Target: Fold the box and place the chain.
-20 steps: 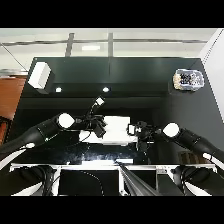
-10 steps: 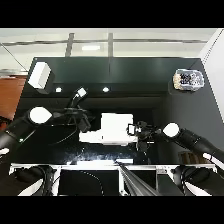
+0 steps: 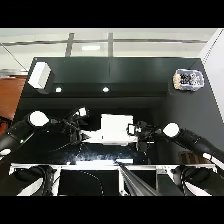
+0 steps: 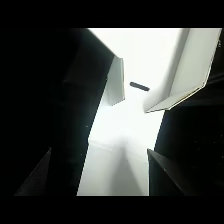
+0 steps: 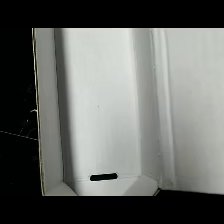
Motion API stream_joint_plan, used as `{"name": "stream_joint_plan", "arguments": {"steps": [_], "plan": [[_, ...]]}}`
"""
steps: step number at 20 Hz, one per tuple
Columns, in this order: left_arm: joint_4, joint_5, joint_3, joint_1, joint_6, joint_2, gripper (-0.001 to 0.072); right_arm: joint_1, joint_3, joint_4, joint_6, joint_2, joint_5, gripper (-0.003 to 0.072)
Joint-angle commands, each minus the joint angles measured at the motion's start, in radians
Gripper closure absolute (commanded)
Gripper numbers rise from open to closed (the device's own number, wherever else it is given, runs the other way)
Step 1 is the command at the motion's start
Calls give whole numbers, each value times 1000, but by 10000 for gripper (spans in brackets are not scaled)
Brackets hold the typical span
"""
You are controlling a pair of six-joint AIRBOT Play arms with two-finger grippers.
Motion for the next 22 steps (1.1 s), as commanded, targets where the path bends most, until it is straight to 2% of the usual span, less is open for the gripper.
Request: {"name": "stream_joint_plan", "arguments": {"steps": [1,5,13,16,17,19,20,22], "plan": [[-58,19,-3,1,184,-55,6,0,0,1,0,-1,0,272],[-99,51,-3,-11,190,-58,6,0,0,1,0,-1,0,272],[-110,42,-3,-158,200,-80,6,0,0,1,0,-1,0,272],[-111,123,-3,-198,177,-102,25,0,0,1,0,-1,0,272],[-119,147,-3,-209,177,-108,42,0,0,1,0,-1,0,272],[-126,158,-3,-230,177,-112,253,0,0,1,0,-1,0,272],[-126,161,-3,-238,177,-112,302,0,0,1,0,-1,0,272],[-126,172,-3,-250,178,-112,329,0,0,1,0,-1,0,272]]}}
